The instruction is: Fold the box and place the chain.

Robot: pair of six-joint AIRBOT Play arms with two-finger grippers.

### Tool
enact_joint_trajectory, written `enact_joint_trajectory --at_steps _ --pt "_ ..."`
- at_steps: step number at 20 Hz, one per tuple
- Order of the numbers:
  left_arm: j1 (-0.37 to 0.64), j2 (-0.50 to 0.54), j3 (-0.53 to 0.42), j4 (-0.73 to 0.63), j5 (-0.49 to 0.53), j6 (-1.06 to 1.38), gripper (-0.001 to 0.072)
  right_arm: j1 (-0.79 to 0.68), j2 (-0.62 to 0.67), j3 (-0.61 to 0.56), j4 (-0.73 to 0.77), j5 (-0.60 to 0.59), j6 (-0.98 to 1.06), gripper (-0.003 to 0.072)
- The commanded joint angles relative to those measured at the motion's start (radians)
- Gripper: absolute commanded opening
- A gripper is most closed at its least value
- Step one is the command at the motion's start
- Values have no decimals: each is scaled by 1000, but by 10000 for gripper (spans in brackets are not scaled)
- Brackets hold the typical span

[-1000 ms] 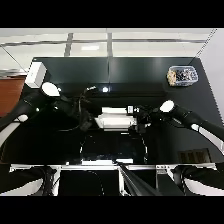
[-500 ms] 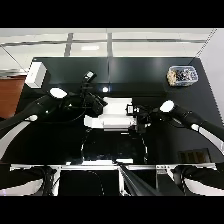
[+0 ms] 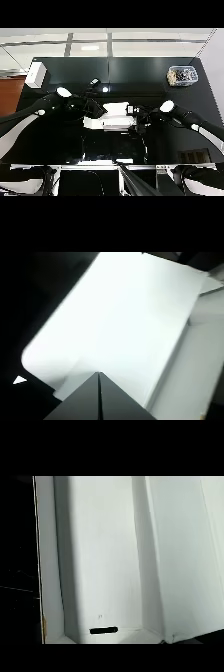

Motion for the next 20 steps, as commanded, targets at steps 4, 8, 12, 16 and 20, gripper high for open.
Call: enact_joint_trajectory --at_steps 4,8,12,16,20 --pt "142 271 57 170 -103 -109 22 0 0 1 2 0 2 262" --pt "147 484 -174 171 -96 248 28 0 0 1 2 0 2 262" --pt "95 468 -313 168 -1 658 711 0 0 1 2 0 2 262" --pt "0 362 -307 170 137 768 708 0 0 1 2 0 2 262" --pt "-44 265 -256 148 142 744 690 0 0 1 2 0 2 262"
